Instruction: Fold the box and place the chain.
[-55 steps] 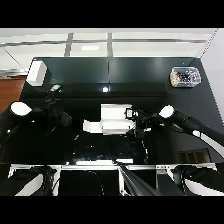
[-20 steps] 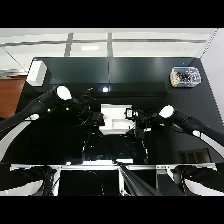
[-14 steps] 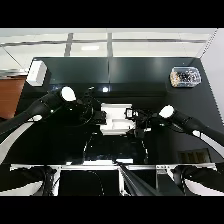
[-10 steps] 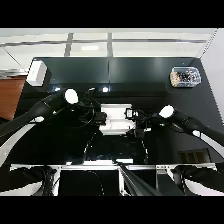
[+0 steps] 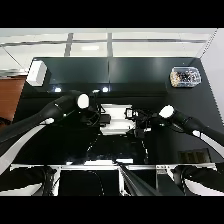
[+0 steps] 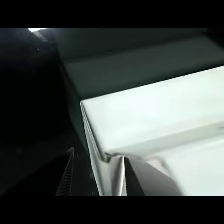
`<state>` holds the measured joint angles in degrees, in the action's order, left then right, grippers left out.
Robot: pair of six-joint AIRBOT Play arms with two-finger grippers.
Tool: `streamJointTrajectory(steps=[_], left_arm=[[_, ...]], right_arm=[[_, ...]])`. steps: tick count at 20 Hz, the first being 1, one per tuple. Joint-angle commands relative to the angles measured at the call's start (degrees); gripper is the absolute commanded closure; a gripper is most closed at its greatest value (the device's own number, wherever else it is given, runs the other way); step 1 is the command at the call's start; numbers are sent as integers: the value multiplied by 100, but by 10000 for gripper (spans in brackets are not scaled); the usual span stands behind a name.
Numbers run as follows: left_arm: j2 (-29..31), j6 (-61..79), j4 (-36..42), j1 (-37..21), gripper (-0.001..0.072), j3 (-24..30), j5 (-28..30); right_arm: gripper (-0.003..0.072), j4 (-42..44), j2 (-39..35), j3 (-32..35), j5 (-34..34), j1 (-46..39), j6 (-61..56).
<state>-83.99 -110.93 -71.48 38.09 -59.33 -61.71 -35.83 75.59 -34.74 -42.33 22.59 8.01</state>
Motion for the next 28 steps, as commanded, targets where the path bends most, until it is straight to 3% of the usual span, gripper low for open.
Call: streamJointTrajectory(steps=[1,11,12,15,19,21,28], left_arm=[[-229,-1036,-931,433,340,-321,-442],[-262,-1685,-1185,588,343,-365,-289],[-262,-1683,-1182,586,406,-367,-275],[-262,-1681,-925,590,687,-367,-107],[-262,-1687,-831,588,677,-367,-33],[-262,-1687,-793,584,351,-367,-37],[-382,-1707,-1117,627,381,-557,-68]], right_arm=[[509,0,4,-2,-2,2,-2],[509,2,4,0,-2,2,0],[509,2,4,0,-2,2,0],[509,2,4,0,-2,2,-2],[509,2,4,0,-2,2,-2],[509,2,4,-2,-2,2,-2],[509,0,4,0,-2,2,-2]])
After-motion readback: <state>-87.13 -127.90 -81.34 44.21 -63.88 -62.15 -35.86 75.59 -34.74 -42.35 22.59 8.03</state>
